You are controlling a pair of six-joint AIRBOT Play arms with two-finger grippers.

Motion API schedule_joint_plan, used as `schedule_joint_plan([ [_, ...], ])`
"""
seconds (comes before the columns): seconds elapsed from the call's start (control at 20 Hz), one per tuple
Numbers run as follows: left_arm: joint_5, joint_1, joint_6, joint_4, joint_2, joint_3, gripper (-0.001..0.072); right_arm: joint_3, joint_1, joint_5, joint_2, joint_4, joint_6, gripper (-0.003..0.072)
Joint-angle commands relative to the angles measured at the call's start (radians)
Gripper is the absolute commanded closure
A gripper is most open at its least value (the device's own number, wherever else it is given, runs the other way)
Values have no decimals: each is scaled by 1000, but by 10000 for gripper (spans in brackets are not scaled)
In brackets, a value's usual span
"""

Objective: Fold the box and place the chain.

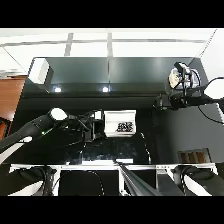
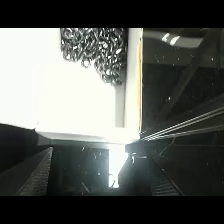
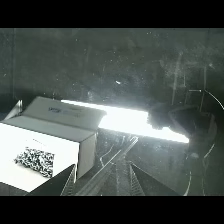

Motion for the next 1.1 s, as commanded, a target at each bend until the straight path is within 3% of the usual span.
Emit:
schedule_joint_plan([
  [0.0,8,-4,5,-37,-33,10,0,-1,0,-2,0,0,0,290],
  [0.65,37,-51,80,-47,-69,45,3,-1,2,2,0,43,11,290],
  [0.7,37,-51,80,-47,-69,45,42,-1,2,-3,0,55,11,290],
  [0.8,37,-54,80,-47,-69,45,304,-8,10,-46,0,56,11,291],
  [0.9,37,-55,80,-43,-69,45,318,-39,46,-138,-2,77,15,277],
  [0.95,37,-55,80,-43,-69,45,318,-49,70,-182,-5,133,12,58],
  [1.0,37,-55,80,-43,-69,45,318,-50,97,-213,-14,169,-24,6],
  [1.05,37,-55,80,-43,-69,45,318,-50,121,-245,-30,196,-59,6],
])
